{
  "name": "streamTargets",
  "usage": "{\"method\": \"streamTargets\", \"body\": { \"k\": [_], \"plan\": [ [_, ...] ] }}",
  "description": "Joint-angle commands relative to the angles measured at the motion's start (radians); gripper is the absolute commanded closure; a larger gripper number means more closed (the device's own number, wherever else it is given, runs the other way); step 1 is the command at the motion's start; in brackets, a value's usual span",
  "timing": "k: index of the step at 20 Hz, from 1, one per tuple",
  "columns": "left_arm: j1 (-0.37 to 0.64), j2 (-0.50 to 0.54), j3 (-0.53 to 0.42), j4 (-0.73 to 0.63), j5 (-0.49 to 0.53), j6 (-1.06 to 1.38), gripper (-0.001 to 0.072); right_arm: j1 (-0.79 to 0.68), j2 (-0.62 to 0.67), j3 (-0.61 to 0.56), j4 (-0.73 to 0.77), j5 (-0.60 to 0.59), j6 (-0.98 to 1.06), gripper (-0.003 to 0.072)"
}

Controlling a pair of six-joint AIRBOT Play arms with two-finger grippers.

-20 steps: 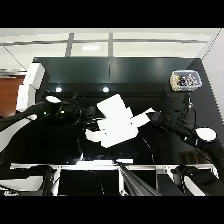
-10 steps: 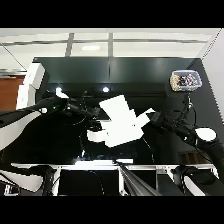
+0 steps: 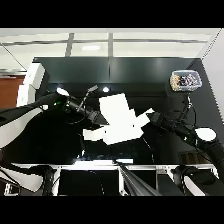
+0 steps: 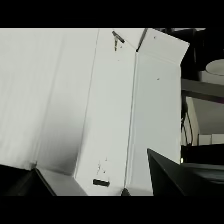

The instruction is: Fold the box and place the chain.

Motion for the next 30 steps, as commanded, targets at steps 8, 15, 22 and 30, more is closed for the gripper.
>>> {"method": "streamTargets", "body": {
  "k": [8,15,22,30],
  "plan": [
    [-0.01,-0.174,0.216,0.095,-0.18,-0.11,0.0025,0.001,0.001,0.0,-0.005,0.039,0.0,0.0674],
    [-0.014,-0.175,0.229,0.1,-0.135,-0.165,0.0683,0.001,0.001,0.0,-0.005,0.039,0.0,0.0674],
    [-0.001,-0.15,0.257,0.157,-0.14,-0.169,0.0685,-0.024,0.001,0.06,-0.177,0.256,0.005,-0.0014],
    [0.011,0.163,0.077,0.2,0.164,0.009,0.0689,-0.061,0.001,0.322,-0.81,0.51,-0.034,-0.0012]
  ]
}}
